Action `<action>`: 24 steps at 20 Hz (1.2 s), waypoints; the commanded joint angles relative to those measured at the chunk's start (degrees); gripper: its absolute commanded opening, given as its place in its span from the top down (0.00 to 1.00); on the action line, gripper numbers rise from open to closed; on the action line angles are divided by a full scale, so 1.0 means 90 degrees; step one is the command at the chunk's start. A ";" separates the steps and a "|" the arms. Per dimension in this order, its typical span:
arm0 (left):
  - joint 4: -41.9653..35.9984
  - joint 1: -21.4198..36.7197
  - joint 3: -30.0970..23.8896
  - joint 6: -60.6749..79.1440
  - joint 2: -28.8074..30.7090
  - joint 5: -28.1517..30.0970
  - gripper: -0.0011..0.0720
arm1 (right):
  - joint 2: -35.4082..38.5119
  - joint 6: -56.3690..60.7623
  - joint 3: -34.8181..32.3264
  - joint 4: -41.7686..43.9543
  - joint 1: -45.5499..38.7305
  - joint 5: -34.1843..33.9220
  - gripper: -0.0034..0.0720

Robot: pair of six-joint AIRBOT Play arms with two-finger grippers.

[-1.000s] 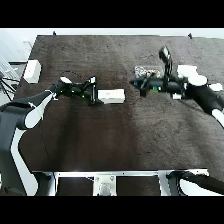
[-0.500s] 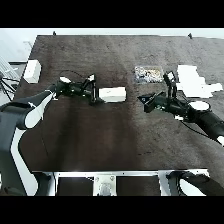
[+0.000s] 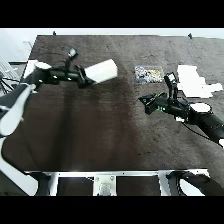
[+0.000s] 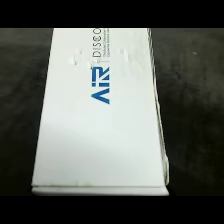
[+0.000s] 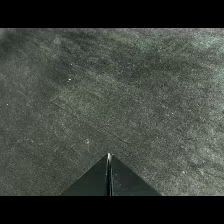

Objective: Fold the box and place the chain.

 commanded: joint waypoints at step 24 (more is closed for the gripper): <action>0.0053 0.3162 -0.4306 -0.0821 0.2956 0.5090 0.96 | -0.0002 0.0027 -0.0024 0.0017 0.0017 0.0010 0.96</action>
